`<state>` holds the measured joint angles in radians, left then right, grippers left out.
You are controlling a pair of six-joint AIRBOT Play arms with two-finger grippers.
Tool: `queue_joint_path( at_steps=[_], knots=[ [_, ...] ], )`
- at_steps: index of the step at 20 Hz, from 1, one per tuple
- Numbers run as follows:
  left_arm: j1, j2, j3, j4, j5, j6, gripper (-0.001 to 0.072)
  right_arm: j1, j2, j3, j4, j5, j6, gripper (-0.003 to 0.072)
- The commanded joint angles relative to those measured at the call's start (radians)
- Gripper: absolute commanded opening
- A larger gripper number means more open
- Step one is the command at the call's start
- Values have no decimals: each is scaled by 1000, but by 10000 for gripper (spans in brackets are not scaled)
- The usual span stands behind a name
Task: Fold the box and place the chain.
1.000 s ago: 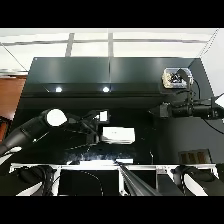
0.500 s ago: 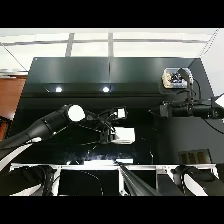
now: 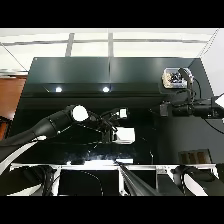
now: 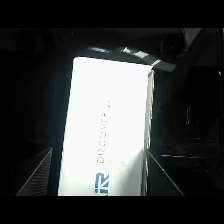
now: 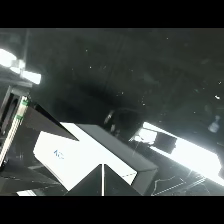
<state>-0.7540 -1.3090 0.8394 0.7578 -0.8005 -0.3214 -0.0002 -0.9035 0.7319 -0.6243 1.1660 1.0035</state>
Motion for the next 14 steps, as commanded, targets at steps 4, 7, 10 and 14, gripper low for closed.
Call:
queue_joint_path(
  at_steps=[4, 7, 10, 14],
  knots=[
    [-1, -13, 0, 1, -16, -2, 709, 0, 0, 0, -1, -27, 0, 8],
    [-1, -13, 0, 1, -20, -2, 708, 0, 0, 0, -2, -26, 1, 8],
    [-1, -13, 0, 1, -19, -2, 709, 0, 0, 0, -2, -26, 1, 8],
    [-14, -35, 0, 3, 8, 0, 709, 0, 0, 0, -26, -32, 1, 8]
  ],
)
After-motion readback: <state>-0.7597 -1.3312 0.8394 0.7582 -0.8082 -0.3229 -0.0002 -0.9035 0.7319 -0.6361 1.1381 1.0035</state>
